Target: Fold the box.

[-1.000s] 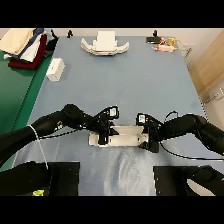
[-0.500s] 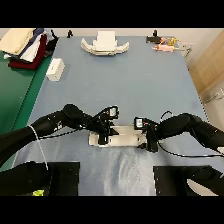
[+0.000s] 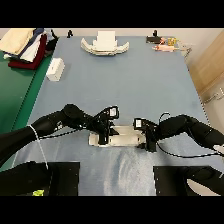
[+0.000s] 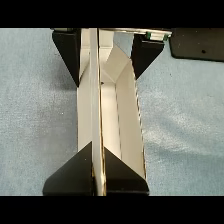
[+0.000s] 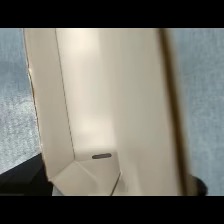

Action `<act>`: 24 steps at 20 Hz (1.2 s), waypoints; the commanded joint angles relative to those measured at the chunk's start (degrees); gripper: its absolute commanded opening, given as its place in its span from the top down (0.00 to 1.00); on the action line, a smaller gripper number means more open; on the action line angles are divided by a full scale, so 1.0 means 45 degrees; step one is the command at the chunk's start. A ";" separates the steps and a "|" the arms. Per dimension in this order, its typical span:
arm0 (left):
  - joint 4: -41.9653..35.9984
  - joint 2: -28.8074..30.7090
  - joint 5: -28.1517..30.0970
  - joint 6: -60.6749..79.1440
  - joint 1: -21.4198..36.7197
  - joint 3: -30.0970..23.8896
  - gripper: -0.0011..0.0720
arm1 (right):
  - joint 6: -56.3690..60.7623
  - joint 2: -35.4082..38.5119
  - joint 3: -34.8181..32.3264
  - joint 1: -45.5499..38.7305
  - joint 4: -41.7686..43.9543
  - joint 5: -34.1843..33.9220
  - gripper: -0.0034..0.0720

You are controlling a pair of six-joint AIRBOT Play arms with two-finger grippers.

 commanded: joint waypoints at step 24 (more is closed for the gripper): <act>0.0005 0.0005 -0.0005 0.0005 0.0010 0.0000 0.97 | 0.0019 0.1491 -0.1433 -0.0029 0.1112 0.1107 0.06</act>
